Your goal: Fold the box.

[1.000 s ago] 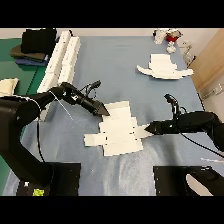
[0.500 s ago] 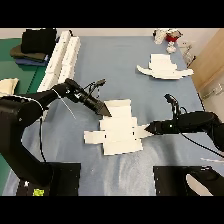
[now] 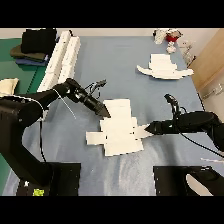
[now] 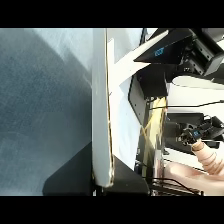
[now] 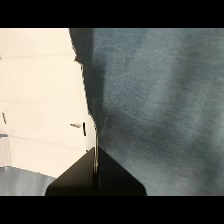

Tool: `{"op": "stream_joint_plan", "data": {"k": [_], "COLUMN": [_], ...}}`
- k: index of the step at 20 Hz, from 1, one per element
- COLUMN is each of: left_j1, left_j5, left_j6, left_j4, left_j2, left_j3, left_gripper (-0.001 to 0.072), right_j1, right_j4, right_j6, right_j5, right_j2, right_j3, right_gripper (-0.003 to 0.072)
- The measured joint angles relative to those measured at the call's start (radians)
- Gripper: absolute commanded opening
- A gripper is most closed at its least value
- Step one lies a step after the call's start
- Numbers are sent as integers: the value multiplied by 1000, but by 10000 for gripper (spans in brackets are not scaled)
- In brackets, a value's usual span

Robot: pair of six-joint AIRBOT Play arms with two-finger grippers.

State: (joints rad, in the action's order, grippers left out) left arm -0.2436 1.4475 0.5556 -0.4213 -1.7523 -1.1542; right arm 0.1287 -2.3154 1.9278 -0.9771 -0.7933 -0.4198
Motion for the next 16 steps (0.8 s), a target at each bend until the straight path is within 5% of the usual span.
{"op": "stream_joint_plan", "data": {"k": [2,4,9,10,11,12,16], "left_j1": [0,0,-4,-9,-18,-28,-90], "left_j5": [-1,-2,-15,-26,-46,-65,-183], "left_j6": [-8,-13,-123,-156,-193,-227,-360], "left_j4": [0,0,28,30,29,30,21], "left_j2": [0,0,22,37,56,77,193], "left_j3": [0,0,-7,-7,-6,-2,52], "left_gripper": [15,14,9,9,9,9,8], "right_j1": [0,0,0,0,0,0,0], "right_j4": [0,2,138,188,244,295,457], "right_j6": [2,2,2,-6,-24,-45,-196], "right_j5": [0,1,42,58,79,99,200], "right_j2": [0,0,0,0,0,0,0], "right_j3": [0,-1,-27,-37,-46,-56,-90], "right_gripper": [26,207,231,282,506,556,556]}}
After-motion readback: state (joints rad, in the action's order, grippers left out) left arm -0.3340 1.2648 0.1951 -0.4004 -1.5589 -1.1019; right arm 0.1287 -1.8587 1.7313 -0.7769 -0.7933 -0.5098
